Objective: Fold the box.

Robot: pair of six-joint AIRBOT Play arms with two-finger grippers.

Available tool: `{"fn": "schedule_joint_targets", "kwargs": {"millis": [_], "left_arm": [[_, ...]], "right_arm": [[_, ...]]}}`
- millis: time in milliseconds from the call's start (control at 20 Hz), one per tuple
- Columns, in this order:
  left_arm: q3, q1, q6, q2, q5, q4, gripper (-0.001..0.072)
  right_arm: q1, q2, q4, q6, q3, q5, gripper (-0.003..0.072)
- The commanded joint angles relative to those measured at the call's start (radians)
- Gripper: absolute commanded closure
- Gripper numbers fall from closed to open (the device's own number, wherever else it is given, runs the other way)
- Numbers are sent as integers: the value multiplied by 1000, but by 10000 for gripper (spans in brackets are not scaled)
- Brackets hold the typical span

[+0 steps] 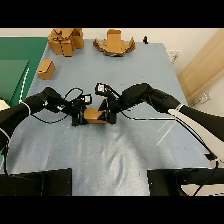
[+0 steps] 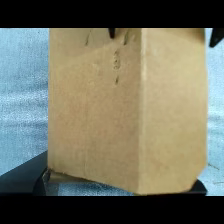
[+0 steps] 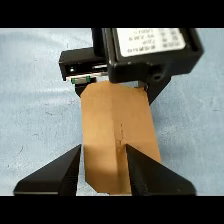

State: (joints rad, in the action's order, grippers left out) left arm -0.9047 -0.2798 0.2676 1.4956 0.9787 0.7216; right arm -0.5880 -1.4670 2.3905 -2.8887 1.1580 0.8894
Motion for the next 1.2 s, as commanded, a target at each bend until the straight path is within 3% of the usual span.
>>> {"fn": "schedule_joint_targets", "kwargs": {"millis": [0, 300, 550, 750, 850, 1000, 1100, 1150], "left_arm": [[0, -1, 0, 0, 0, 0, 354], [0, -1, 0, 0, 0, 0, 355], [0, -1, 0, 0, 0, 0, 354], [0, -1, 0, 0, 0, 0, 355], [0, -1, 0, 0, 0, 0, 355], [0, -1, 0, 0, 0, 0, 354], [0, -1, 0, 0, 0, 0, 354], [0, -1, 0, 0, 0, -1, 354]], "right_arm": [[1, -1, 10, 29, 5, 14, 209], [2, -10, 14, 81, 13, 17, 210], [2, -79, 13, 107, 91, 45, 218], [2, -111, -47, 118, 118, 52, 276], [2, -111, -74, 122, 119, 36, 347], [1, -110, -87, 123, 119, 10, 349], [1, -110, -99, 122, 120, 0, 459], [1, -110, -98, 122, 122, 14, 457]]}}
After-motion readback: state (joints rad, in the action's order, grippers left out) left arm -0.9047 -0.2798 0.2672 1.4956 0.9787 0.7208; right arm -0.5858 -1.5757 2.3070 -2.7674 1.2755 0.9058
